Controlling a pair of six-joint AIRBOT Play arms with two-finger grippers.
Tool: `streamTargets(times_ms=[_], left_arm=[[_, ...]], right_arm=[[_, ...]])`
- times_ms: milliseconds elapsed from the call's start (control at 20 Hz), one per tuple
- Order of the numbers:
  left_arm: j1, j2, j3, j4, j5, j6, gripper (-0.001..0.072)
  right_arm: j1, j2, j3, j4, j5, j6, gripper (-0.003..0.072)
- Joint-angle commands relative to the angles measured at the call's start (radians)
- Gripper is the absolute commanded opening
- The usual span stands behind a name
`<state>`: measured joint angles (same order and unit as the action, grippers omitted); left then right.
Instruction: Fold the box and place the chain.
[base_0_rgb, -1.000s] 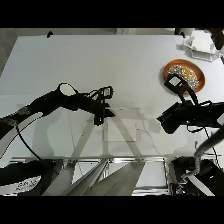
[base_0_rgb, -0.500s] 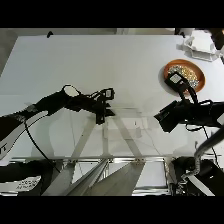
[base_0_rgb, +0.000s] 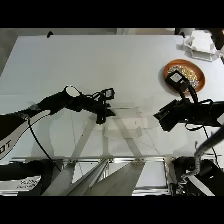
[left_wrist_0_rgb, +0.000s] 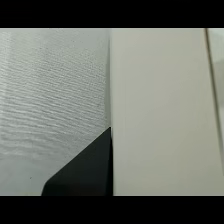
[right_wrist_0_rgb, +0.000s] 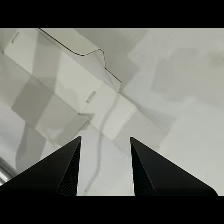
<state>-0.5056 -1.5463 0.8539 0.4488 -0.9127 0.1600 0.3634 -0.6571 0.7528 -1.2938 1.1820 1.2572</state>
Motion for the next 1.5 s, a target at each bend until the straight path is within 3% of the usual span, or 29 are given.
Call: streamTargets(times_ms=[0, 1350, 1400, 1450], left_arm=[[-0.001, -0.004, -0.001, 0.008, 0.013, 0.0, 0.0008], [-0.001, -0.003, -0.001, 0.015, 0.011, -0.003, 0.0012], [-0.001, -0.003, -0.001, 0.015, 0.011, -0.003, 0.0012], [-0.001, -0.003, -0.001, 0.015, 0.011, -0.003, 0.0012]], right_arm=[[0.0, -0.001, 0.001, 0.0, 0.0, 0.0, 0.0344], [0.0, -0.001, 0.001, -0.009, 0.05, -0.055, 0.0339], [0.0, -0.001, 0.001, -0.009, 0.059, -0.071, 0.0292], [0.0, -0.001, 0.0, -0.008, 0.069, -0.102, 0.0152]])
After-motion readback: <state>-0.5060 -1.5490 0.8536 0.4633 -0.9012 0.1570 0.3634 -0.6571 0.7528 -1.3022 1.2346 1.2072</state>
